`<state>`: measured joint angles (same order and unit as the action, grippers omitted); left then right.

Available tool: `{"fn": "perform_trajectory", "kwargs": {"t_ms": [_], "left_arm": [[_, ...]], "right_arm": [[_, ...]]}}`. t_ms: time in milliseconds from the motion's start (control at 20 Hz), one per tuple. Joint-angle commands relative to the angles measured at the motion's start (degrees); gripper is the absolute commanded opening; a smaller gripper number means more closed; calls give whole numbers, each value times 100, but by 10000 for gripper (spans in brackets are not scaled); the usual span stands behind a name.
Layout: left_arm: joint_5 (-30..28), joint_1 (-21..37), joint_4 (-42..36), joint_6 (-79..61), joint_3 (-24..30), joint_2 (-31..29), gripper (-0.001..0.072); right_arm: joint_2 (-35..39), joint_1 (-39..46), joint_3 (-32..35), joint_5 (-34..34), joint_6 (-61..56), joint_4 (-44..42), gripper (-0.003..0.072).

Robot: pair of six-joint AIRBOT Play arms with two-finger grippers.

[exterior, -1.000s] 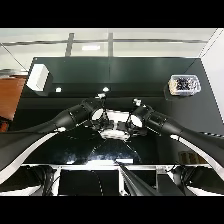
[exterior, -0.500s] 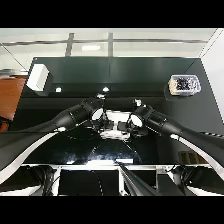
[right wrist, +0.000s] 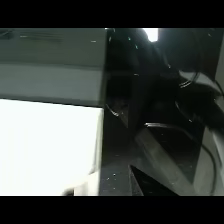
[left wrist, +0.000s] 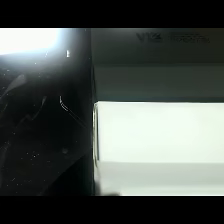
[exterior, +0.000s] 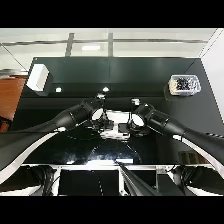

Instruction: Fold the box and place the chain.

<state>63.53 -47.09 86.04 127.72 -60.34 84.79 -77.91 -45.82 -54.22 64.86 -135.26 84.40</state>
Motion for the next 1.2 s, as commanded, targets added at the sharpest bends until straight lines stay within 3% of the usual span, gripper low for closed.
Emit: {"fn": "perform_trajectory", "kwargs": {"t_ms": [0,300,450,550,600,650,850,1000,1150], "left_arm": [[-4,-2,2,2,2,4,31],[68,-2,2,0,2,2,31],[55,0,4,0,2,4,31],[61,0,4,0,2,4,30],[63,0,4,0,2,4,30],[63,0,2,0,2,4,30],[55,-2,2,0,2,4,31],[2,-2,0,0,2,4,31],[2,-2,2,0,2,2,31]], "right_arm": [[120,101,-354,407,968,31,411],[1379,992,-605,1158,1974,758,410],[1926,1932,-605,1327,2210,1818,410],[1912,2688,-577,1165,2527,2205,413],[1880,3147,-520,824,2682,2208,625],[1812,3558,-498,479,2774,2199,716],[1108,4878,-673,-813,2817,1633,715],[-31,5403,-1390,-960,2968,1137,715],[-1113,5600,-2269,-636,2970,944,714]]}}
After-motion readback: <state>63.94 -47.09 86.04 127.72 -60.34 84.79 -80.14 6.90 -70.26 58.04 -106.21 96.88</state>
